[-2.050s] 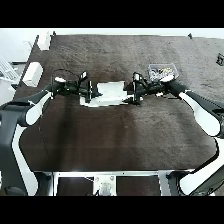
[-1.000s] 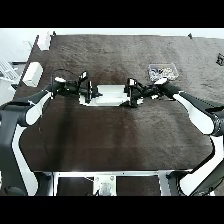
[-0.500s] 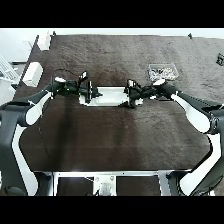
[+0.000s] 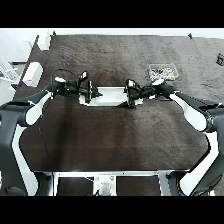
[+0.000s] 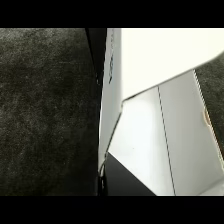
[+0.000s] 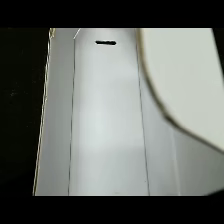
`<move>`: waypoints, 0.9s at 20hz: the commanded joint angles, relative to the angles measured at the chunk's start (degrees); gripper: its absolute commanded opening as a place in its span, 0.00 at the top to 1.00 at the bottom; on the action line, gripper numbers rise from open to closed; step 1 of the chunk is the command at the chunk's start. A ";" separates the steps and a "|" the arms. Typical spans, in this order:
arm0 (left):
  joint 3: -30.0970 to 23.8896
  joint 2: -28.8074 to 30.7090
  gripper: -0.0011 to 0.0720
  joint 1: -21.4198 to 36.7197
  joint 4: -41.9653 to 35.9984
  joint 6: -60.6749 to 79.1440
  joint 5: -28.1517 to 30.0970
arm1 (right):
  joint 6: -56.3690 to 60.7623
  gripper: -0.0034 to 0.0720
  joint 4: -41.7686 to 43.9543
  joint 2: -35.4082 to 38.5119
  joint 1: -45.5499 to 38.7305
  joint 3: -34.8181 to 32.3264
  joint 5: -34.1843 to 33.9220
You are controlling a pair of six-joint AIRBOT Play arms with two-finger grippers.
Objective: Fold the box and place the chain.
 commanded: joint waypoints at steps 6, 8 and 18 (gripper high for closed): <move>0.07 0.00 0.96 0.00 0.02 0.02 -0.02 | 0.44 0.07 0.11 -1.20 0.04 1.66 2.14; 0.07 0.00 0.96 0.00 0.02 0.02 -0.02 | 0.63 0.07 -0.22 -1.27 0.04 1.68 2.67; 0.07 0.00 0.96 0.00 0.02 0.02 -0.02 | 0.61 0.10 -0.74 -1.44 -0.09 2.21 2.86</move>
